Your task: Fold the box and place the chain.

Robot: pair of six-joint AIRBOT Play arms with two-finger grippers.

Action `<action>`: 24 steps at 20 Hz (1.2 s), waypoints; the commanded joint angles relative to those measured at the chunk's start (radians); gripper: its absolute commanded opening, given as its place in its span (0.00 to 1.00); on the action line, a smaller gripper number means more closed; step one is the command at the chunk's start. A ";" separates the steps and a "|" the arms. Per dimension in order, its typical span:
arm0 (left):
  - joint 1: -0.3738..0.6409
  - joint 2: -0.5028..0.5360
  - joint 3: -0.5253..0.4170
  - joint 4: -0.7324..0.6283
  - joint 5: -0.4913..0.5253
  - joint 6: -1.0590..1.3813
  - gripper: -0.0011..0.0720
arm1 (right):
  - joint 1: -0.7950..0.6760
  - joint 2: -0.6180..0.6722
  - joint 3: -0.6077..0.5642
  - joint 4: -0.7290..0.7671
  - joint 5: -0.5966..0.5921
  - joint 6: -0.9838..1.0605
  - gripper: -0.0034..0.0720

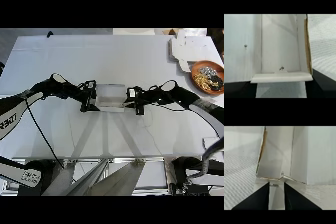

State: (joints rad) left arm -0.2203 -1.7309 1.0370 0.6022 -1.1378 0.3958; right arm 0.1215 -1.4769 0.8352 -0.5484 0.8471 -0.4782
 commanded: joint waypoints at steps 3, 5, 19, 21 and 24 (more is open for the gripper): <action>0.000 0.000 0.000 0.000 0.000 0.000 0.47 | 0.004 -0.001 0.000 0.011 0.001 -0.002 0.20; 0.000 0.000 0.000 0.000 0.000 0.000 0.47 | 0.004 -0.001 -0.001 0.011 0.001 -0.002 0.14; 0.000 0.000 0.000 0.000 0.000 0.000 0.47 | 0.004 -0.001 -0.001 0.137 0.001 -0.001 0.56; 0.000 0.000 0.000 0.000 0.000 0.000 0.47 | 0.004 -0.001 -0.001 0.134 0.001 -0.001 0.39; 0.000 0.000 0.000 0.000 0.000 0.000 0.47 | 0.004 0.000 0.000 0.105 0.001 -0.001 0.06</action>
